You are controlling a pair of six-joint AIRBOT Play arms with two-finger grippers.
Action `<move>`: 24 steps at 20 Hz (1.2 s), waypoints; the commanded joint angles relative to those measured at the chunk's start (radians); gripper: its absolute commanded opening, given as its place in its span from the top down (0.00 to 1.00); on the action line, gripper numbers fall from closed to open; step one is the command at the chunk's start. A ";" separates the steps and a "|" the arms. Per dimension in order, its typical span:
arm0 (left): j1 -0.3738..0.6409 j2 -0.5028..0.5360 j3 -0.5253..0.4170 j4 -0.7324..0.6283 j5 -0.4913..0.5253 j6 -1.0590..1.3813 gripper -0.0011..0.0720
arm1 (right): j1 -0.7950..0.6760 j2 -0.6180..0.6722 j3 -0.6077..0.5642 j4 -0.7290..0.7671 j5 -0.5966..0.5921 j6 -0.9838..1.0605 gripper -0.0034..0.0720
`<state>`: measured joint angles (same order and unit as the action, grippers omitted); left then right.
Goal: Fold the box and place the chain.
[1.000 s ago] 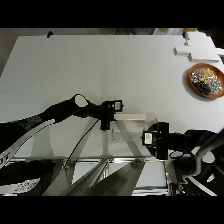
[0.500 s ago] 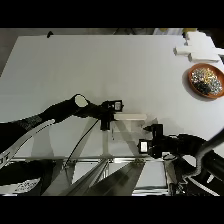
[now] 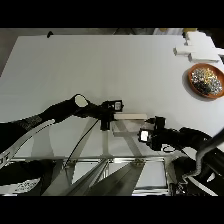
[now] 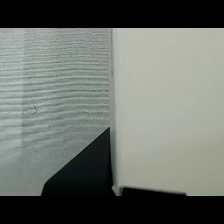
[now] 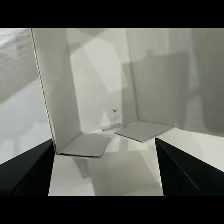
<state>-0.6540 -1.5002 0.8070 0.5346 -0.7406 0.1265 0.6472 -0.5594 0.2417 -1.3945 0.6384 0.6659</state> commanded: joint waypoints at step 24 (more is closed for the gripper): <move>0.000 -0.001 0.000 0.000 0.000 0.000 0.97 | -0.454 -0.455 0.100 0.772 0.171 -0.986 0.03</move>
<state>-0.6540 -1.5005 0.8070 0.5346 -0.7410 0.1257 0.1989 -0.9550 0.3347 -0.6903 0.7982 -0.2420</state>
